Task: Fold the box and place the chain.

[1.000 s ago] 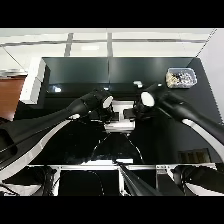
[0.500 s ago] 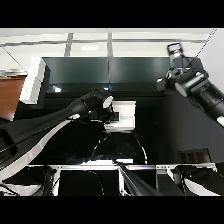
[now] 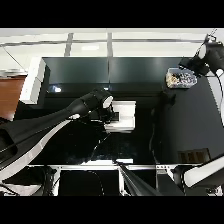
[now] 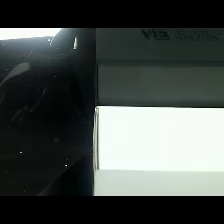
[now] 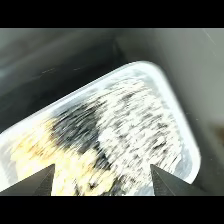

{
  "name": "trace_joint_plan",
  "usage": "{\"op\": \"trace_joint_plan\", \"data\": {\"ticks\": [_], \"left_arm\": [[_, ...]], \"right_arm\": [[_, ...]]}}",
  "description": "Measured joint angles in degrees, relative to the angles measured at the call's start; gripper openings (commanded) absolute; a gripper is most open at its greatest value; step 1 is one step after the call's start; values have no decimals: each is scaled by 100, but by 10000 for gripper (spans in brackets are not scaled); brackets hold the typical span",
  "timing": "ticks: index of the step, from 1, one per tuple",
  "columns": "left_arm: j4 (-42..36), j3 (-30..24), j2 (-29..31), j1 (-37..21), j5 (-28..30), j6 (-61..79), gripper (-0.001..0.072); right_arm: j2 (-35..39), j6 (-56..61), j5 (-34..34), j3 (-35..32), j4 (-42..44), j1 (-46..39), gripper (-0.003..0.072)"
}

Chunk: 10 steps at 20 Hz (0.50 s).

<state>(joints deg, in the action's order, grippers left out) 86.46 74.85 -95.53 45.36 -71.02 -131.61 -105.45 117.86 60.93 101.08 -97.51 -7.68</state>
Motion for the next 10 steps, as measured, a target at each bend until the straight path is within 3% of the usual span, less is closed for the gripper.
{"op": "trace_joint_plan", "data": {"ticks": [3, 7, 8, 10], "left_arm": [[0, 0, 0, 2, 0, 0, 26], [2, 0, 0, 0, 0, 0, 26], [2, 0, 0, 2, 0, 0, 26], [2, 0, 0, 2, -2, 0, 26]], "right_arm": [[-778, -24, 688, 949, 426, -356, 704], [-1250, -17, 968, 1412, 645, -529, 703], [-1331, -20, 986, 1458, 695, -540, 650], [-1471, -109, 1084, 1526, 647, -520, 235]]}}
